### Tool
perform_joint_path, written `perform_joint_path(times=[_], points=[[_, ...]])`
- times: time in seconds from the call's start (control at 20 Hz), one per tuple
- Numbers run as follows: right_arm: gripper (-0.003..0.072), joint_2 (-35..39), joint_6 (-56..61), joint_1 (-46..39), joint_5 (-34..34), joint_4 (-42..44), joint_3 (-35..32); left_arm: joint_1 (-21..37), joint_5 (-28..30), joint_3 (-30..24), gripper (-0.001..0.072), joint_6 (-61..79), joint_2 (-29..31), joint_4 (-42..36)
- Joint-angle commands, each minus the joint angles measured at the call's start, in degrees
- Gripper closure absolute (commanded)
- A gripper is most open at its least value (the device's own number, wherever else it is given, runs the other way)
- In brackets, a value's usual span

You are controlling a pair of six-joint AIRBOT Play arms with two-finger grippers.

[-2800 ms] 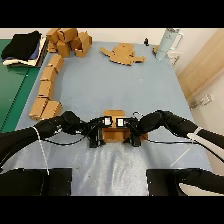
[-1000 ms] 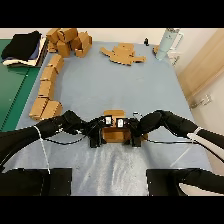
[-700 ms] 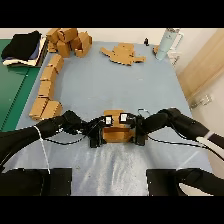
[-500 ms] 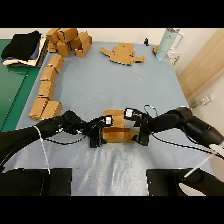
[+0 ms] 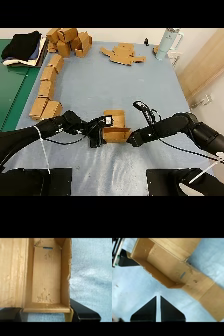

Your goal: Fold the box.

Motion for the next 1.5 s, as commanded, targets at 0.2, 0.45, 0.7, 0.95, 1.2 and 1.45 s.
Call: perform_joint_path(times=[0.2,0.45,0.7,0.95,1.2,1.45], points=[[0.0604,-0.3,15.0,0.0,7.0,3.3,-0.4,0.0,0.0,0.0,0.0199,0.0,0.0,0.0],[0.0604,-4.5,11.4,-0.1,15.7,4.1,3.9,0.0,0.0,0.0,0.0199,0.0,0.0,0.0],[0.0683,-21.3,7.7,-0.1,13.3,1.5,16.3,0.0,0.0,0.0,0.0199,0.0,0.0,0.0],[0.0683,-30.0,0.7,0.0,11.5,1.5,17.4,0.0,0.0,0.0,0.0199,0.0,0.0,0.0],[0.0683,-32.0,-2.2,0.0,11.4,1.5,17.4,0.0,0.0,0.0,0.0199,0.0,0.0,0.0],[0.0684,-27.7,-8.7,-0.1,7.6,0.8,18.5,0.0,0.0,0.0,0.0199,0.0,0.0,0.0]])
